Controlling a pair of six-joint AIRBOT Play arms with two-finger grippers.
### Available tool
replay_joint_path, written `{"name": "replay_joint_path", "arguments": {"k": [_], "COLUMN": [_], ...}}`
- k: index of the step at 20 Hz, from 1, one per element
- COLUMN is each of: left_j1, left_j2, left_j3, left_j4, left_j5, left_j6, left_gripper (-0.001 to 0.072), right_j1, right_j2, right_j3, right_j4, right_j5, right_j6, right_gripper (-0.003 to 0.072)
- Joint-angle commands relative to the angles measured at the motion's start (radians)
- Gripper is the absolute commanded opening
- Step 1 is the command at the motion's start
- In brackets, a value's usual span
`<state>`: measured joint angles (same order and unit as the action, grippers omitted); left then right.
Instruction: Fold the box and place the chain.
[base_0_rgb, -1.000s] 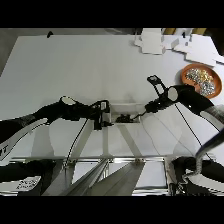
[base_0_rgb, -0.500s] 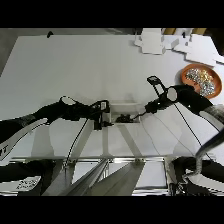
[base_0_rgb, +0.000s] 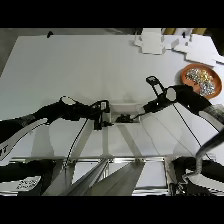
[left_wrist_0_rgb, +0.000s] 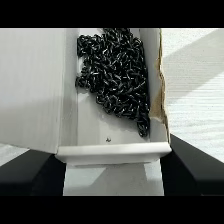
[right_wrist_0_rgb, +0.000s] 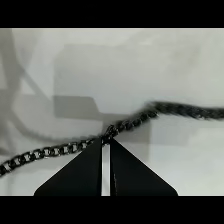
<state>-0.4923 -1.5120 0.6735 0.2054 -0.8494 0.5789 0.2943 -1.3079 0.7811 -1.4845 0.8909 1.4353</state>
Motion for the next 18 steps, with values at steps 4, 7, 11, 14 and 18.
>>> {"name": "replay_joint_path", "arguments": {"k": [4, 7, 11, 14, 18], "left_j1": [-0.001, -0.001, -0.002, -0.002, -0.002], "left_j2": [0.001, 0.001, 0.001, 0.001, 0.001], "left_j3": [0.000, 0.000, 0.000, 0.000, 0.000], "left_j4": [0.000, 0.000, 0.000, 0.000, 0.000], "left_j5": [0.000, 0.000, 0.000, 0.000, 0.000], "left_j6": [0.000, 0.000, 0.000, 0.000, 0.000], "left_gripper": [0.0343, 0.0343, 0.0343, 0.0343, 0.0343], "right_j1": [0.018, 0.063, 0.124, 0.175, 0.241], "right_j2": [0.246, 0.369, 0.473, 0.504, 0.508], "right_j3": [0.002, 0.002, 0.002, 0.002, 0.002], "right_j4": [0.015, 0.022, 0.048, 0.153, 0.341], "right_j5": [0.079, 0.141, 0.179, 0.197, 0.181], "right_j6": [-0.004, -0.006, -0.012, -0.042, -0.145], "right_gripper": [0.0016, 0.0016, 0.0016, 0.0016, 0.0016]}}
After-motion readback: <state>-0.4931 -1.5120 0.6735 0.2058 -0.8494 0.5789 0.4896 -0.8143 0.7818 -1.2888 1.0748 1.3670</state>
